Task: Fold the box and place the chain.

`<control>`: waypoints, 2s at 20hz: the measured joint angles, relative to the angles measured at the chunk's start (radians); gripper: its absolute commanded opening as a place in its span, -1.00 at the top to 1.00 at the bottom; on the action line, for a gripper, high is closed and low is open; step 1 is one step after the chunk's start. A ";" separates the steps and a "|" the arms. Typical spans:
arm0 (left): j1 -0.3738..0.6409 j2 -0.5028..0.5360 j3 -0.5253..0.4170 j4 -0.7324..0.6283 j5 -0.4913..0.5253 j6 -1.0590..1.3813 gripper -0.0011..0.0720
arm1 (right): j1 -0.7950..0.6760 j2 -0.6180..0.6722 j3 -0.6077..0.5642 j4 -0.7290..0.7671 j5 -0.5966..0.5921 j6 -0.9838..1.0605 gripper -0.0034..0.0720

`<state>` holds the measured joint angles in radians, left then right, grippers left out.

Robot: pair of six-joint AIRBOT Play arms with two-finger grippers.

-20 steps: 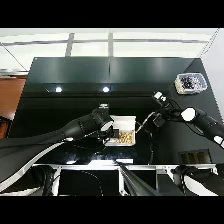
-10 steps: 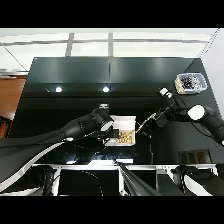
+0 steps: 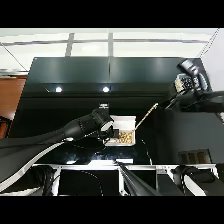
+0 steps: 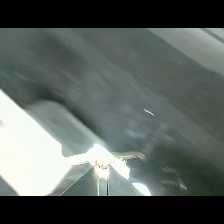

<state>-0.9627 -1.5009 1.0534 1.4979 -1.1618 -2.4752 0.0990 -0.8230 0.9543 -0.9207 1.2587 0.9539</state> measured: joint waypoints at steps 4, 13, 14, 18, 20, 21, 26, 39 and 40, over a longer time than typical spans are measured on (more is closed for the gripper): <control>0.000 0.000 0.000 0.000 0.000 0.000 0.89 | 0.000 0.017 0.128 0.165 0.174 0.061 0.88; 0.000 0.000 0.000 0.000 0.000 0.000 0.89 | 0.054 0.023 0.046 0.306 0.198 0.096 0.88; 0.000 0.000 0.000 0.000 0.000 0.000 0.89 | 0.079 0.023 0.002 0.307 0.165 0.104 0.88; 0.000 0.000 0.000 0.000 0.000 0.000 0.89 | 0.182 0.023 -0.168 0.314 0.023 0.139 0.88; 0.000 0.000 0.000 0.000 0.000 0.000 0.89 | 0.212 0.023 -0.213 0.314 -0.020 0.151 0.88; 0.000 0.000 0.000 0.000 0.000 0.000 0.89 | 0.221 0.023 -0.226 0.317 -0.035 0.156 0.88; 0.000 0.000 0.000 0.000 0.000 0.000 0.89 | 0.240 0.023 -0.256 0.317 -0.081 0.170 0.76; 0.000 0.000 0.000 0.000 0.002 0.000 0.89 | 0.047 0.035 -0.202 0.130 -0.002 0.208 -0.12; 0.000 0.000 0.000 0.001 0.002 0.000 0.89 | 0.034 0.037 -0.200 0.127 0.000 0.203 -0.12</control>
<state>-0.9627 -1.5009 1.0534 1.4986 -1.1599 -2.4748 0.1329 -0.7864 0.7544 -0.7937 1.2591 1.1572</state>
